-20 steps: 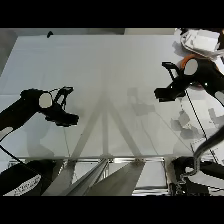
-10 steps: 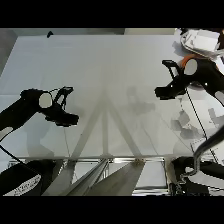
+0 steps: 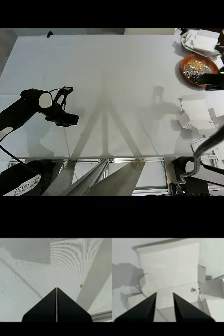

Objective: Fold the box and place the chain.

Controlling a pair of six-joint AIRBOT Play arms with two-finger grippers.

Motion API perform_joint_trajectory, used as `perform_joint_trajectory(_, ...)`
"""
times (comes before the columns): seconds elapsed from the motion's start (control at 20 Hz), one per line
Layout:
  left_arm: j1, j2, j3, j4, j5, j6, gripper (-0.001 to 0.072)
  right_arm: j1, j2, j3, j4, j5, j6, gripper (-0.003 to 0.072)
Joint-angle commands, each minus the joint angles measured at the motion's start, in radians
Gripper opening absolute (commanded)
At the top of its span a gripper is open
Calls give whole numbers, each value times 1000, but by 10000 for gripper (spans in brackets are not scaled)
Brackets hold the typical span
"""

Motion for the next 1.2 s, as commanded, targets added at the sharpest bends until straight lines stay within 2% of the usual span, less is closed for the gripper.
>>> perform_joint_trajectory(0.0, 1, 0, 0, 0, -1, 0, 10, -221, -12, 21, 63, 16, -102, 331)
perform_joint_trajectory(0.1, 1, 0, 0, -1, -1, 0, 10, -282, -41, 21, 64, 2, -169, 342)
perform_joint_trajectory(0.15, 1, 0, 0, -2, -3, 0, 10, -306, -66, 21, 63, 4, -204, 373)
perform_joint_trajectory(0.2, 1, 0, 0, -1, -3, 0, 10, -320, -92, 21, 53, 13, -224, 456)
perform_joint_trajectory(0.3, 1, 0, 0, -2, -3, 0, 10, -322, -142, 21, -27, 18, -260, 485)
perform_joint_trajectory(0.65, 1, 0, 0, -3, -3, 0, 10, -322, -275, 21, -185, 60, -260, 482)
perform_joint_trajectory(0.85, 1, 0, 0, -3, -3, 0, 10, -322, -327, 21, -194, 44, -259, 456)
perform_joint_trajectory(0.9, 1, 0, 0, -3, -3, 0, 10, -322, -343, 19, -196, 47, -255, 442)
perform_joint_trajectory(0.95, 1, 0, 0, -3, -3, 0, 10, -322, -360, 18, -204, 56, -253, 367)
perform_joint_trajectory(1.0, 1, 0, 0, -3, -3, 0, 10, -322, -376, 18, -222, 69, -234, 243)
perform_joint_trajectory(1.05, 1, 0, 0, -3, -3, 0, 10, -323, -385, 18, -237, 80, -224, -2)
perform_joint_trajectory(1.15, 1, 0, 0, -3, -3, 0, 10, -322, -387, 18, -235, 127, -234, 9)
